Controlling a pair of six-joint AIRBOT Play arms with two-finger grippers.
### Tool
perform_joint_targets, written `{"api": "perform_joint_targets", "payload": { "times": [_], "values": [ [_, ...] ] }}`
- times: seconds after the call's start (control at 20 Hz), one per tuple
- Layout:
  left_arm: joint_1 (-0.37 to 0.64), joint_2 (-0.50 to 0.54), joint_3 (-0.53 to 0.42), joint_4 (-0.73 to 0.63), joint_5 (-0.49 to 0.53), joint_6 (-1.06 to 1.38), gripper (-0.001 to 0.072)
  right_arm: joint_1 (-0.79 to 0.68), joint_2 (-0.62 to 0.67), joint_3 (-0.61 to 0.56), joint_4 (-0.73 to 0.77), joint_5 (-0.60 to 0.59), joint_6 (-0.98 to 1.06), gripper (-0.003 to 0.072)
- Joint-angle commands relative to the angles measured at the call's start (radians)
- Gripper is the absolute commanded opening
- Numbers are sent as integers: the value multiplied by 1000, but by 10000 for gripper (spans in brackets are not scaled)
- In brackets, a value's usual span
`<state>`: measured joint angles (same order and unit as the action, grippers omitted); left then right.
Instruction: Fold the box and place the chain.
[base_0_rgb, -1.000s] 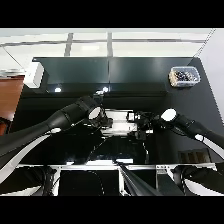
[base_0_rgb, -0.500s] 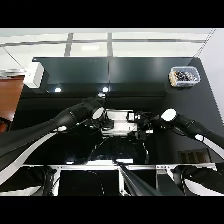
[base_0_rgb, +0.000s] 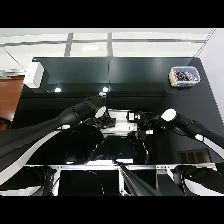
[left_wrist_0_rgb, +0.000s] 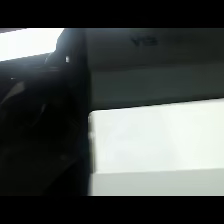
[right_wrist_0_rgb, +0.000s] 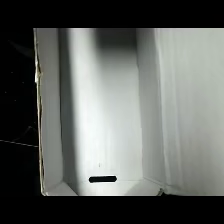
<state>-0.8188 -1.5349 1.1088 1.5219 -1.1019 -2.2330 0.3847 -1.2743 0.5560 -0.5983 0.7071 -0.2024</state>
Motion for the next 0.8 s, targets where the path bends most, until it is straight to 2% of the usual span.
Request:
{"api": "perform_joint_targets", "payload": {
  "times": [0.0,0.1,0.15,0.2,0.25,0.3,0.4,0.45,0.5,0.55,0.6,0.65,0.75],
  "values": [
    [-1,-6,1,7,-8,32,28,1,-1,0,-1,-4,-3,60],
    [-1,-6,1,6,-6,32,29,1,-1,0,-1,-4,-3,60],
    [-1,-6,1,6,-6,30,55,1,-1,0,-1,-4,-3,60],
    [0,-6,1,5,-6,26,236,1,-1,0,-1,-4,-3,60],
    [0,-6,1,5,-7,26,448,1,-1,0,-1,-4,-3,60],
    [-1,-6,1,6,-18,26,482,1,-1,0,-1,-4,-3,60],
    [0,-9,1,6,-37,26,481,1,-1,0,-1,-4,-3,60],
    [0,-10,1,6,-38,22,459,1,-1,0,-1,-4,-3,60],
    [0,-9,1,6,-35,0,332,1,-1,0,-1,-4,-3,60],
    [0,-10,1,2,-27,0,173,1,-1,0,-1,-4,-3,60],
    [0,-10,1,0,-25,0,59,0,-1,0,-1,-4,-3,60],
    [0,-10,1,-12,-24,1,29,0,-1,0,-1,-4,-3,60],
    [0,-10,1,-16,-30,0,28,0,-1,0,-1,-4,-3,61]
  ]
}}
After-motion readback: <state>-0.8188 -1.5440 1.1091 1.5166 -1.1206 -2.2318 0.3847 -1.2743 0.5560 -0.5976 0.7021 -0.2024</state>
